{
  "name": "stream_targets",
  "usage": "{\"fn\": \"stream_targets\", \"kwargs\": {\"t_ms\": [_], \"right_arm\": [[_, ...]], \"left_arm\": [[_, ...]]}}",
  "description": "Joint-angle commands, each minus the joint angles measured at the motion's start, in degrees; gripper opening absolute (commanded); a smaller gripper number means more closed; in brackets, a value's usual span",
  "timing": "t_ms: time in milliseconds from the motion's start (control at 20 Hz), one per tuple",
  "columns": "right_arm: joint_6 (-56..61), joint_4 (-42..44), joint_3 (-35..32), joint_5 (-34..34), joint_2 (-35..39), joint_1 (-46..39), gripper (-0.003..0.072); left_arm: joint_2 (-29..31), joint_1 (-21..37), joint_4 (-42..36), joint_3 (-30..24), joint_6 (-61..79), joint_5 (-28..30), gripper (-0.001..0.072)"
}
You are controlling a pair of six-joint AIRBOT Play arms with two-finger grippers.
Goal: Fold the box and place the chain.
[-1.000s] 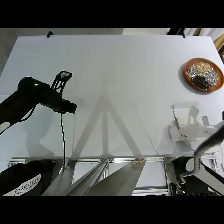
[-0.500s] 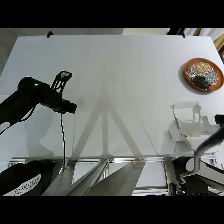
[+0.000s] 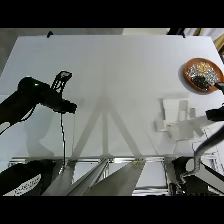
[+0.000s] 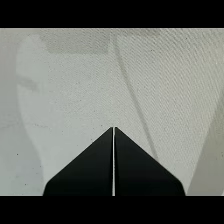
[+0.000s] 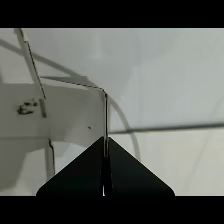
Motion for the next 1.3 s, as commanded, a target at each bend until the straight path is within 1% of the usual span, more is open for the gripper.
{"fn": "stream_targets", "kwargs": {"t_ms": [0, 50, 300, 400, 550, 700, 850, 950, 1000, 1050, 1100, 1250], "right_arm": [[-9.51, 23.65, -3.43, 2.75, 6.4, 2.64, 0.0009], [-10.49, 26.49, -6.1, 1.81, 9.07, 4.37, 0.0009], [-10.19, 33.99, -21.42, -7.54, 22.99, 15.41, 0.0009], [-9.51, 36.15, -24.72, -9.46, 26.93, 19.63, 0.001], [-7.19, 36.54, -25.27, -10.88, 29.16, 25.92, 0.001], [-2.32, 35.45, -25.27, -16.02, 29.09, 31.39, 0.001], [2.86, 34.58, -25.44, -21.49, 28.5, 35.93, 0.001], [5.6, 32.06, -25.55, -22.73, 27.74, 38.1, 0.001], [6.86, 30.4, -25.57, -22.77, 27.32, 38.88, 0.001], [7.96, 29.24, -25.55, -22.75, 27.02, 39.32, 0.001], [8.48, 28.7, -25.55, -22.64, 26.71, 39.52, 0.001], [8.46, 28.72, -25.55, -22.6, 26.16, 39.52, 0.0011]], "left_arm": [[0.04, -0.02, 0.0, -0.02, 0.0, 0.0, 0.0012], [0.04, -0.02, 0.0, -0.02, 0.0, 0.0, 0.0012], [0.04, -0.02, 0.0, -0.02, 0.0, 0.0, 0.0012], [0.04, -0.02, 0.0, -0.02, 0.0, 0.0, 0.0012], [0.04, -0.02, 0.02, -0.02, 0.0, 0.0, 0.0012], [0.04, -0.02, 0.04, -0.02, 0.0, -0.33, 0.0011], [0.04, -0.02, -0.28, -0.02, -0.02, -4.42, 0.0012], [0.02, -0.07, -1.09, -0.02, 0.81, -6.1, 0.0014], [0.02, -0.09, -1.75, -0.02, 3.15, -7.28, 0.0092], [0.02, -0.07, -4.57, -0.02, 8.09, -8.44, 0.0276], [0.02, 0.0, -10.38, -0.02, 15.41, -9.09, 0.0304], [-0.66, 0.04, -32.37, -0.02, 37.94, -8.28, 0.0305]]}}
